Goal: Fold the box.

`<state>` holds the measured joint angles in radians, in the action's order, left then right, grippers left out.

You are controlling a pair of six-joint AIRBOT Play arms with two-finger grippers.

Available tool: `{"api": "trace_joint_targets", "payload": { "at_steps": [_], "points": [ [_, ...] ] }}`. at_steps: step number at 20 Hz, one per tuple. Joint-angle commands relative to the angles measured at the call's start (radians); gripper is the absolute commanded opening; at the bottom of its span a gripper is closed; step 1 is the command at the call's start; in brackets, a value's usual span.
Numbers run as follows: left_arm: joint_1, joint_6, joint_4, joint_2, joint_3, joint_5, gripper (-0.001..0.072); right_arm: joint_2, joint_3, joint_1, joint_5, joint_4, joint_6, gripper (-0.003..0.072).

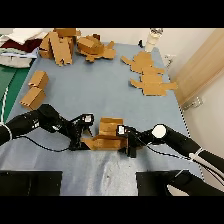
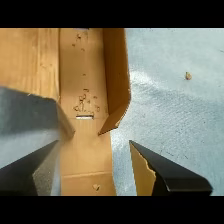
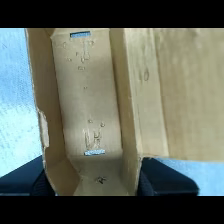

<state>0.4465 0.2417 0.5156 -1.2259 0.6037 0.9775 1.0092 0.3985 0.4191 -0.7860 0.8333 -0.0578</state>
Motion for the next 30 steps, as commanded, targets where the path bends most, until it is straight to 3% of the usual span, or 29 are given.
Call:
{"api": "trace_joint_targets", "payload": {
  "at_steps": [1,14,15,16,17,25,27,30],
  "points": [
    [0.034,0.001,0.001,0.000,0.000,-0.016,0.0692,0.000,0.002,0.001,-0.003,-0.005,-0.001,0.0590],
    [0.084,0.001,0.001,0.000,0.000,-0.052,0.0691,0.000,0.003,0.001,-0.003,-0.008,-0.001,0.0597],
    [0.099,0.001,0.001,0.000,0.000,-0.068,0.0672,0.000,0.003,0.001,-0.003,-0.008,-0.001,0.0597],
    [0.109,0.001,0.002,0.000,0.000,-0.082,0.0493,0.000,0.003,0.001,-0.003,-0.009,-0.001,0.0597],
    [0.111,0.001,0.005,0.000,0.000,-0.090,0.0409,0.000,0.003,0.001,-0.003,-0.011,-0.001,0.0597],
    [0.126,0.003,0.004,0.000,0.000,-0.180,0.0407,0.000,0.003,0.001,-0.003,-0.011,-0.001,0.0594],
    [0.139,0.005,0.005,0.000,0.000,-0.198,0.0407,0.000,0.003,0.001,-0.003,-0.011,-0.001,0.0544],
    [0.153,0.005,0.005,0.000,0.000,-0.200,0.0407,0.000,0.003,0.001,-0.003,-0.010,-0.001,0.0534]
  ]
}}
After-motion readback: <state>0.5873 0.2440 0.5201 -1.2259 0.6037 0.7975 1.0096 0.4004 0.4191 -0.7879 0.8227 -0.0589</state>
